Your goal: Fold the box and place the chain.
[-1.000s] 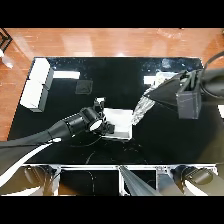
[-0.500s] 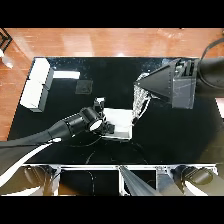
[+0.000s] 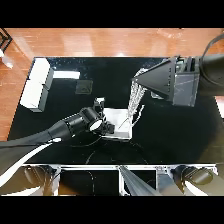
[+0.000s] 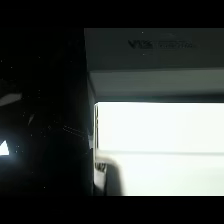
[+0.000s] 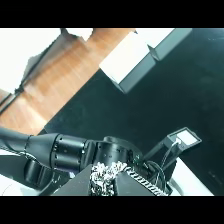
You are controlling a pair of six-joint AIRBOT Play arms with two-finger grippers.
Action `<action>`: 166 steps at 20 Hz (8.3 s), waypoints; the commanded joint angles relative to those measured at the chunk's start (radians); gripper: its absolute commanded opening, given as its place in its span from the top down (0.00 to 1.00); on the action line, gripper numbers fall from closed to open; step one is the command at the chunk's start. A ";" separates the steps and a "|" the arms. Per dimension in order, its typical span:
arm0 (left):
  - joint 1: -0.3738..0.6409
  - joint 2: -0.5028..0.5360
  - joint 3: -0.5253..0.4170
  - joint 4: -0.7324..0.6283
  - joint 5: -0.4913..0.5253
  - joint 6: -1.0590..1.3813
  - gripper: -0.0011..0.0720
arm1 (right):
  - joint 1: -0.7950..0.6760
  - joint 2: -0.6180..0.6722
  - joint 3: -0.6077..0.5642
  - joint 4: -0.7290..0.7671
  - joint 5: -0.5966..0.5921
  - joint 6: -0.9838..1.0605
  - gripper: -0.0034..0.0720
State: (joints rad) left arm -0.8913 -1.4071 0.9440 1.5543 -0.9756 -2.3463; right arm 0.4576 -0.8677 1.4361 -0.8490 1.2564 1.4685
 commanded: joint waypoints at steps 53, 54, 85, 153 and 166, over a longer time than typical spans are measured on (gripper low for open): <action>0.052 -0.016 0.002 0.008 -0.050 0.015 0.96 | -0.007 -0.135 -0.968 0.002 -0.602 -1.297 0.15; 0.052 -0.016 0.002 0.008 -0.050 0.015 0.96 | -0.007 -0.139 -0.968 0.000 -0.613 -1.299 0.15; 0.052 -0.016 0.002 0.007 -0.057 0.015 0.96 | 0.022 -0.254 -0.946 0.084 -0.660 -1.231 0.92; 0.666 0.666 -0.230 -0.315 -0.211 0.756 0.11 | -0.185 -0.445 -0.225 -0.152 -0.057 -0.114 0.01; 0.798 0.433 -0.251 -0.527 -0.146 1.038 0.11 | 0.030 -0.645 -0.115 -0.140 0.060 -0.425 0.02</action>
State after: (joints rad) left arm -0.0990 -0.9588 0.6937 1.0424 -1.1381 -1.3300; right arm 0.4557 -1.5043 1.3167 -1.0145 1.2583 1.1313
